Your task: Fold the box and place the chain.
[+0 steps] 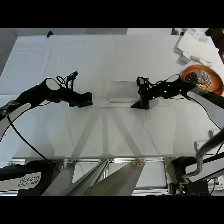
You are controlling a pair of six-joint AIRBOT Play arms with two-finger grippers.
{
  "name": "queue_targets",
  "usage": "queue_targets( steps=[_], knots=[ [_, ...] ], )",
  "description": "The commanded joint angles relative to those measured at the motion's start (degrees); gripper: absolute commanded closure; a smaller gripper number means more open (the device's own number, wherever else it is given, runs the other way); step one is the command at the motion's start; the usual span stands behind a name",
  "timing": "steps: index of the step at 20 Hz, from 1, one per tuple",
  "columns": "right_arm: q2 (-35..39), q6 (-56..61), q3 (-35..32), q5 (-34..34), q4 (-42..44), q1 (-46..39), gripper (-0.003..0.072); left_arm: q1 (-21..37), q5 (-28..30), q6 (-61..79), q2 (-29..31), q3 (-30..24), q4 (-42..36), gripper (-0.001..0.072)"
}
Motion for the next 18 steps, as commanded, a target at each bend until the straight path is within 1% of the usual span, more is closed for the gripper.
queue_targets(
  steps=[1, 4, 7, 12, 18],
  knots=[
    [0.0, 0.0, 0.02, -0.02, -0.02, 0.02, 0.0096, 1.31, -0.85, 0.63, 1.27, -0.02, 0.26, 0.0703],
    [0.0, 0.0, 0.02, -0.02, 0.0, 0.02, 0.0096, 3.19, -2.14, 0.59, 1.25, -0.04, 0.76, 0.0703],
    [0.0, 0.0, 0.02, -0.02, 0.0, 0.02, 0.0096, 3.37, -2.01, 0.5, 1.25, -0.07, 2.29, 0.0703],
    [0.0, 0.0, 0.02, -0.02, 0.0, 0.02, 0.0096, 3.37, -0.96, -5.25, 1.11, -0.09, 10.21, 0.0703],
    [0.0, 0.0, 0.02, -0.02, 0.0, 0.02, 0.0096, 2.86, 0.15, -5.42, 0.57, -0.17, 7.87, 0.0703]
  ],
)
